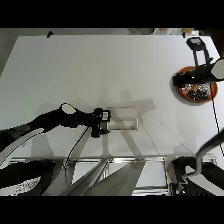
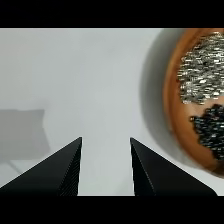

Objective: Fold the box and place the chain.

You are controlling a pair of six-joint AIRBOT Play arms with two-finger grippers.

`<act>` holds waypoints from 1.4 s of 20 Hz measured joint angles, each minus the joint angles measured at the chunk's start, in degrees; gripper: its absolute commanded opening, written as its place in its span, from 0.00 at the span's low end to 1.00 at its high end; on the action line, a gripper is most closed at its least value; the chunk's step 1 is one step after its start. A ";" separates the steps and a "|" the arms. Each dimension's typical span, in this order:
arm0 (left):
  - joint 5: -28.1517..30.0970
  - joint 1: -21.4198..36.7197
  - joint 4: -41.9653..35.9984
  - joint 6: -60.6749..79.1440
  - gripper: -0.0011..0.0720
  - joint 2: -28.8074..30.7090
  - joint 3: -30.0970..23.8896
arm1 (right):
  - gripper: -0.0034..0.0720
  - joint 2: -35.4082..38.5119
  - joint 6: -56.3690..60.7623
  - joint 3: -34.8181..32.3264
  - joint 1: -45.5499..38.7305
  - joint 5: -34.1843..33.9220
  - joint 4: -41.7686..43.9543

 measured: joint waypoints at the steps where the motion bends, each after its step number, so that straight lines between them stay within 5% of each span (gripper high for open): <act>1: 0.02 0.00 0.00 0.00 0.46 0.00 -0.02 | 0.50 -0.74 -0.11 0.00 -1.60 -0.50 0.02; 9: 0.00 0.00 0.00 0.00 0.46 0.00 0.00 | 0.50 -6.21 -0.76 0.02 -8.70 -3.21 -0.13; 24: 0.02 0.00 -0.02 0.00 0.46 0.00 0.00 | 0.49 -10.56 -4.63 0.02 -9.57 -6.71 -3.37; 28: 0.02 0.00 0.00 0.00 0.46 0.00 0.00 | 0.42 -10.64 -4.66 0.02 -9.57 -6.93 -4.42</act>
